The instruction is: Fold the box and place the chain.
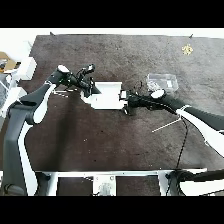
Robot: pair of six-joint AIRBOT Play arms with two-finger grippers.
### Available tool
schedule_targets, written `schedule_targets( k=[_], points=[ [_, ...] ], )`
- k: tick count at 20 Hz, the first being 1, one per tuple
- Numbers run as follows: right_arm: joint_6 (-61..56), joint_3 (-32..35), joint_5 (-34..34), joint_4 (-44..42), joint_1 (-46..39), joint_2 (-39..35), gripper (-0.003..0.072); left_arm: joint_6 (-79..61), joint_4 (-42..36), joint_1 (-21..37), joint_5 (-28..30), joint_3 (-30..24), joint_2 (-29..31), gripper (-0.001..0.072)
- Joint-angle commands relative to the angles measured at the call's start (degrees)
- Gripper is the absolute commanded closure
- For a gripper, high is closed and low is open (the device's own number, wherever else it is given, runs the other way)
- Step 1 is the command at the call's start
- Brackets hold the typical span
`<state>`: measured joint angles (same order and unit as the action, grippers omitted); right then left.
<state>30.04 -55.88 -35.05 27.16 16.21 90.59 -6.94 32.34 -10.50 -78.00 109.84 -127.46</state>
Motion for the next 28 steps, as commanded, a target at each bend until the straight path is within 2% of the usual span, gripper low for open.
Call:
schedule_targets(
  k=[1, 7, 15, 28],
  points=[
    [-2.6, -2.9, 1.4, -0.8, -0.4, 0.1, 0.0003, 0.0, 0.0, 0.0, 0.0, 0.0, 0.0, 0.0698],
    [-7.3, -7.0, -4.2, -0.8, -4.2, 0.9, 0.0003, 0.0, 0.0, 0.0, 0.0, 0.0, 0.0, 0.0699],
    [-14.9, -18.0, -17.7, 0.7, -8.3, 9.6, 0.0002, 0.0, 0.0, 0.0, 0.0, 0.0, 0.0, 0.0699],
    [-14.3, -28.0, -28.0, 1.0, -8.3, 19.8, 0.0004, 0.0, -0.2, 0.0, 0.0, 0.0, 0.0, 0.0699]
  ],
)
